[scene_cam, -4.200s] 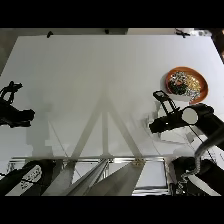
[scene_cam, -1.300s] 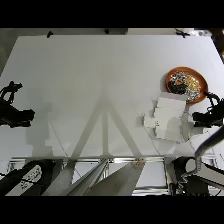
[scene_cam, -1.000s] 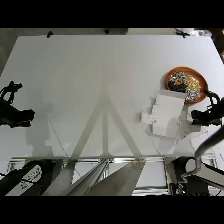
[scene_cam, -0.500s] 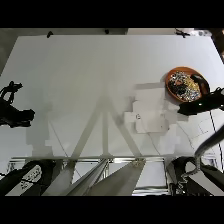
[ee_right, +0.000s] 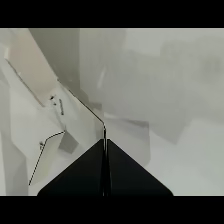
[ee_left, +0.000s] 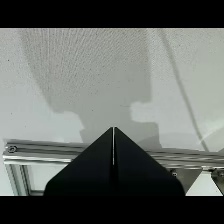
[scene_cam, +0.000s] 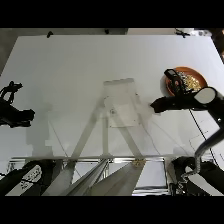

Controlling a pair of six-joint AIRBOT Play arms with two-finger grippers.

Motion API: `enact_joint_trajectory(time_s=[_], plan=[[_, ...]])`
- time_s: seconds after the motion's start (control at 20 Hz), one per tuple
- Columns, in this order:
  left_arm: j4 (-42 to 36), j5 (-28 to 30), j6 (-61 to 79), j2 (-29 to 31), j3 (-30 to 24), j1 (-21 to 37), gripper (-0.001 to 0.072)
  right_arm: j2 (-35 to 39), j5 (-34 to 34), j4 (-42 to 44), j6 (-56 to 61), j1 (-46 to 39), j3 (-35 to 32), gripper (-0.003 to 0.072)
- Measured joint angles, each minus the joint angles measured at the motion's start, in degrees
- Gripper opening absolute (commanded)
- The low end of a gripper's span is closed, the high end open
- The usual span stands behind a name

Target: Fold the box and place the chain.

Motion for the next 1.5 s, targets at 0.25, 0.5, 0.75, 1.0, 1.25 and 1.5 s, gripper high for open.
enact_joint_trajectory(time_s=[0.25, 0.5, 0.75, 1.0, 1.25, 1.5], plan=[[0.0, 0.9, 1.3, 0.0, 0.0, 0.0, 0.0009, 0.0, -9.4, 2.3, 2.9, 5.2, -2.5, 0.0008], [-1.6, 1.2, 1.6, 0.0, 0.0, 0.0, 0.0009, 0.0, -10.2, 2.8, 4.0, 6.3, -3.0, 0.0009], [-4.6, 1.9, 1.4, 0.0, 0.0, 0.0, 0.0009, 0.0, -8.7, 2.4, 4.2, 6.5, -3.1, 0.0009], [-17.5, 8.7, 10.8, -0.2, -0.2, -0.2, 0.0692, 0.0, -8.2, 2.1, 4.0, 6.5, -3.1, 0.001], [-37.1, 15.0, 29.1, -3.4, -0.4, -3.9, 0.0695, 0.0, -7.2, 2.0, 3.8, 6.5, -3.1, 0.0009], [-53.6, 18.1, 49.6, -14.2, -0.4, -10.8, 0.0696, 0.0, -6.6, 2.0, 3.6, 6.5, -3.1, 0.0009]])
